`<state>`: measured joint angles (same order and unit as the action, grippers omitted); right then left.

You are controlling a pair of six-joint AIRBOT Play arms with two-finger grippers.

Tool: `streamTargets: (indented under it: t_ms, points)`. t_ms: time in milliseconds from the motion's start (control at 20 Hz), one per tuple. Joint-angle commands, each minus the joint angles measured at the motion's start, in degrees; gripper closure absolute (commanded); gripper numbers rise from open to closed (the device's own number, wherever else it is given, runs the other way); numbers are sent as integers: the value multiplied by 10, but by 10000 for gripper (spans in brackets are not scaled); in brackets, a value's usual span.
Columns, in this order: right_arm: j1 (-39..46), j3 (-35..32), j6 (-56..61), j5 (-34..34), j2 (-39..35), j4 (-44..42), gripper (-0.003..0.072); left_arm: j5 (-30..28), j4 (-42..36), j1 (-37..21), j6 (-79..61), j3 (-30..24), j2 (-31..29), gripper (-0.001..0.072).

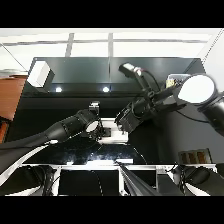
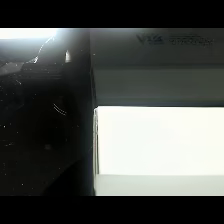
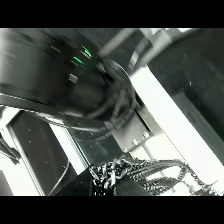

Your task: Fold the box and place the chain.

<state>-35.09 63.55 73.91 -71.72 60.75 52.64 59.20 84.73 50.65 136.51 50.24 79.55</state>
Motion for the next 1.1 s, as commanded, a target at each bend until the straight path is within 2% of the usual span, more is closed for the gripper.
streamTargets:
  t_ms: [0,250,300,350,400,500,650,750,850,1050]
  points:
    - [0,-63,0,53,1,-5,667,0,0,0,0,0,0,678]
    - [0,-99,0,88,2,-6,658,-2,0,0,0,0,0,678]
    - [0,-99,0,88,2,-8,598,-2,1,0,0,0,0,678]
    - [0,-99,0,88,2,-5,191,-2,0,0,0,0,0,678]
    - [1,-99,0,87,2,4,-27,-2,1,0,0,0,0,678]
    - [17,-97,0,65,-2,62,-26,-2,1,0,0,0,0,678]
    - [77,-94,0,16,-18,204,-26,-1,0,0,0,0,0,678]
    - [122,-97,-11,19,-19,275,-26,0,0,0,0,0,0,678]
    - [163,-122,-75,57,-19,288,-26,-1,0,0,0,0,0,678]
    - [194,-224,-323,181,-17,280,-27,-2,0,0,0,0,0,678]
